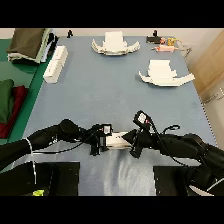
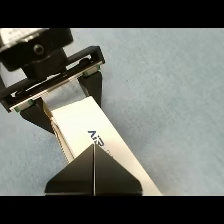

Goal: Fold the box.

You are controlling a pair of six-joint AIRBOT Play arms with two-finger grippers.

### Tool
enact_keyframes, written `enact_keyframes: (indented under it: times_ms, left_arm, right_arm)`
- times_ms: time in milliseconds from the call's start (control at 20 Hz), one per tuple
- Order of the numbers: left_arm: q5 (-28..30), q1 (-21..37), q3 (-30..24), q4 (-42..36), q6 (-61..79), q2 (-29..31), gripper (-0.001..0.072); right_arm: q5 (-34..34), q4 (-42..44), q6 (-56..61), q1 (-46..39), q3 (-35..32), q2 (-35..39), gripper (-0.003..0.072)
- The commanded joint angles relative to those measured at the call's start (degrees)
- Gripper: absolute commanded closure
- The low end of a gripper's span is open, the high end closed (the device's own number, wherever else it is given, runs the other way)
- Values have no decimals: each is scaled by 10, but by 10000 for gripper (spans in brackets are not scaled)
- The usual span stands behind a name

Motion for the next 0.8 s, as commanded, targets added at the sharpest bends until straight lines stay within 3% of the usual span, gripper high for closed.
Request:
enact_keyframes:
  times_ms: [0,350,750]
  left_arm:
    - [0,0,0,0,0,0,187]
    - [0,0,0,0,0,0,187]
    - [0,0,0,0,0,0,187]
  right_arm:
    - [32,1,16,15,-16,3,684]
    - [37,0,16,17,-23,-53,684]
    - [53,0,21,48,-59,-54,684]
